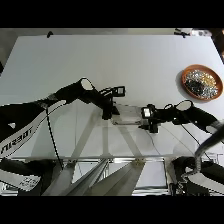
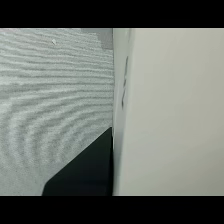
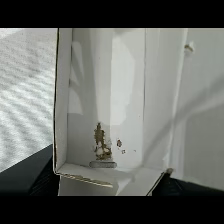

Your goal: Fold the box and place the chain.

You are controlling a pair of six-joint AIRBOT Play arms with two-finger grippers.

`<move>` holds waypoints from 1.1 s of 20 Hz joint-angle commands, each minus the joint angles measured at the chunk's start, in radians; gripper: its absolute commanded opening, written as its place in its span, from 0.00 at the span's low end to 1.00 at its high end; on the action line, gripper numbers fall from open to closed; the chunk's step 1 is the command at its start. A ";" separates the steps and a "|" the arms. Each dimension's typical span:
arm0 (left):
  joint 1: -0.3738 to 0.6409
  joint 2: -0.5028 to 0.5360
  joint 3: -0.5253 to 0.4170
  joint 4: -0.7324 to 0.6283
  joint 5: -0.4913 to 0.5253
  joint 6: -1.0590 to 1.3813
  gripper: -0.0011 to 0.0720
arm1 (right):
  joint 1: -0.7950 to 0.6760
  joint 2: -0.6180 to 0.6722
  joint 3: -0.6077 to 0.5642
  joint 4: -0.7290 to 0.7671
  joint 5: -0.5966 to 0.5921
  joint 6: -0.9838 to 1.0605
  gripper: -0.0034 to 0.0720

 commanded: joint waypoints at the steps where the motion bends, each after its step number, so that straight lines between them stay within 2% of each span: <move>1: 0.001 0.001 0.001 0.000 0.000 0.000 0.03 | 0.001 0.000 0.000 0.000 0.003 0.000 0.58; 13: 0.002 0.001 0.001 0.000 -0.008 0.000 0.03 | 0.001 0.000 0.000 0.000 0.003 0.000 0.58; 14: 0.002 0.003 0.001 0.001 -0.022 0.000 0.06 | 0.001 0.000 0.000 0.000 0.003 0.000 0.58; 15: 0.003 0.008 0.002 0.009 -0.045 0.000 0.19 | 0.001 0.000 0.000 0.000 0.003 0.000 0.58; 16: 0.005 0.014 0.002 0.022 -0.060 -0.001 0.39 | 0.001 0.000 0.000 0.000 0.003 0.000 0.58; 17: 0.010 0.025 0.002 0.040 -0.082 -0.024 0.50 | 0.001 0.000 0.000 0.000 0.003 0.000 0.58; 22: 0.080 0.109 0.002 0.194 -0.244 -0.195 0.50 | 0.001 0.000 0.000 0.000 0.003 0.000 0.58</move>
